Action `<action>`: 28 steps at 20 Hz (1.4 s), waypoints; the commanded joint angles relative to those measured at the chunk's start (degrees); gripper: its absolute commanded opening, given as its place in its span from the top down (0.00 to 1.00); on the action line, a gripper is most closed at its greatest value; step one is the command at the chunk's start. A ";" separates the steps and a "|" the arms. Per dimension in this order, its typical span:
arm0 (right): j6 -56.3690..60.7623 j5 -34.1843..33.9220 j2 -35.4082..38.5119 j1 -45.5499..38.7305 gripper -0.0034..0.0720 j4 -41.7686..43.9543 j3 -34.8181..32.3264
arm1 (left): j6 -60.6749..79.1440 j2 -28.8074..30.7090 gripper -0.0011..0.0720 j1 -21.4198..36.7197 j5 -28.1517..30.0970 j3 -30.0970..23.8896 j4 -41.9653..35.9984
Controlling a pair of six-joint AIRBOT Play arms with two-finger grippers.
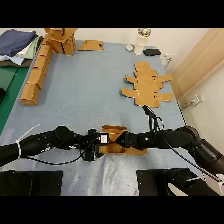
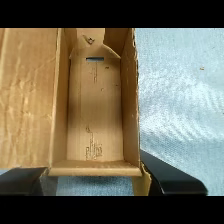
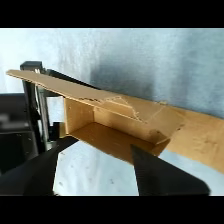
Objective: Fold the box.
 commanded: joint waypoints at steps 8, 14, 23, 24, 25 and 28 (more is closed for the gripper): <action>7.37 4.48 -4.13 0.00 0.95 3.50 1.84 | 0.00 -0.02 0.17 0.04 0.02 0.04 0.02; -3.30 4.55 -21.35 -1.03 0.95 2.23 12.33 | 0.00 -0.02 0.17 0.04 0.02 0.04 0.02; -11.96 3.54 -36.00 -1.07 0.95 0.85 13.92 | 0.00 -0.02 0.17 0.04 0.02 0.04 0.02; -11.96 3.56 -36.15 -1.07 0.95 0.57 13.92 | 0.00 -0.02 0.17 0.04 0.04 0.04 0.02; -12.02 3.58 -36.17 -1.07 0.95 0.39 13.92 | 0.00 -0.02 0.17 0.04 0.02 0.04 0.02; -12.85 3.69 -36.15 -1.09 0.95 0.42 13.97 | 0.00 -0.02 0.17 0.04 0.02 0.04 0.02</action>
